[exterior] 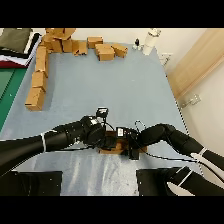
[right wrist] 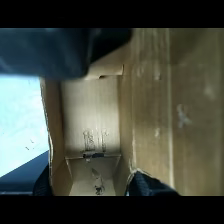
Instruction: Fold the box.
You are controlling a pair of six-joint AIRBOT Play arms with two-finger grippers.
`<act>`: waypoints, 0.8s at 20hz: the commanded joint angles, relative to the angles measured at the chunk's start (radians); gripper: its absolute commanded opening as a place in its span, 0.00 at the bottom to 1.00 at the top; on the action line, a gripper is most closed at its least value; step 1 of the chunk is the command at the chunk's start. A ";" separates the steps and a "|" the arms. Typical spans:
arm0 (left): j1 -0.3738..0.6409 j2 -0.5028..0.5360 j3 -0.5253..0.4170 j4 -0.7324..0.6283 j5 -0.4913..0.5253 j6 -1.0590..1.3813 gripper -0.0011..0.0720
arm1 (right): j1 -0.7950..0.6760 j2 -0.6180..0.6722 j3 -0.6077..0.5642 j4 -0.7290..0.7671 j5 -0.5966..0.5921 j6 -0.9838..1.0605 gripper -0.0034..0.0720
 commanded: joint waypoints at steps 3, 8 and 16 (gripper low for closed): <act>-0.010 -0.051 0.010 0.001 -0.007 -0.012 0.66 | 0.001 -0.001 0.000 0.000 0.000 0.000 0.70; -0.011 -0.060 0.017 0.004 -0.007 -0.052 0.49 | 0.001 -0.001 0.000 0.000 0.000 0.000 0.71; -0.011 -0.059 0.017 0.000 0.010 -0.060 0.03 | 0.001 -0.001 0.000 0.000 0.000 0.000 0.70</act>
